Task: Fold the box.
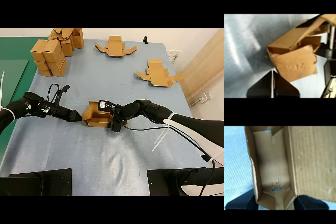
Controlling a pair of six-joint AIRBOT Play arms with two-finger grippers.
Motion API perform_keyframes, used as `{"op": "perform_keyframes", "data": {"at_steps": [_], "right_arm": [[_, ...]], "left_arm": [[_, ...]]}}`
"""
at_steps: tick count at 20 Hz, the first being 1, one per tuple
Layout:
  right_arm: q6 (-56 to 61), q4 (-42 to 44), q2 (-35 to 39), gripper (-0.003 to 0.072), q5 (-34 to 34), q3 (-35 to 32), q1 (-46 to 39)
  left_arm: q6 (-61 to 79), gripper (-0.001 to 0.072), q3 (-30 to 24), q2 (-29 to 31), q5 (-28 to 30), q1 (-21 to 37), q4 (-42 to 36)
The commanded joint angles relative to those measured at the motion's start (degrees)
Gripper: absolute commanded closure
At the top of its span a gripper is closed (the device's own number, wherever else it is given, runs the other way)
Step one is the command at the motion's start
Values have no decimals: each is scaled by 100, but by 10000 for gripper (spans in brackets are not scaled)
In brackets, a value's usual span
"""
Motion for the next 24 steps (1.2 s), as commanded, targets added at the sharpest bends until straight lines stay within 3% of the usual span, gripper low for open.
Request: {"op": "perform_keyframes", "data": {"at_steps": [1,16,18,20,21,24], "right_arm": [[2,2,0,676,-7,-2,0],[0,0,0,676,-42,0,0],[0,0,2,676,-42,0,0],[0,0,0,676,-42,0,0],[0,0,2,676,-42,0,0],[0,0,0,676,-42,0,0]], "left_arm": [[326,499,28,-17,-190,-39,-420],[793,497,37,-17,-129,-184,-927],[636,401,48,-17,-114,-302,-927],[275,373,68,-17,68,-461,-815],[116,260,114,-15,157,-573,-634],[-809,220,501,-15,310,-929,304]]}}
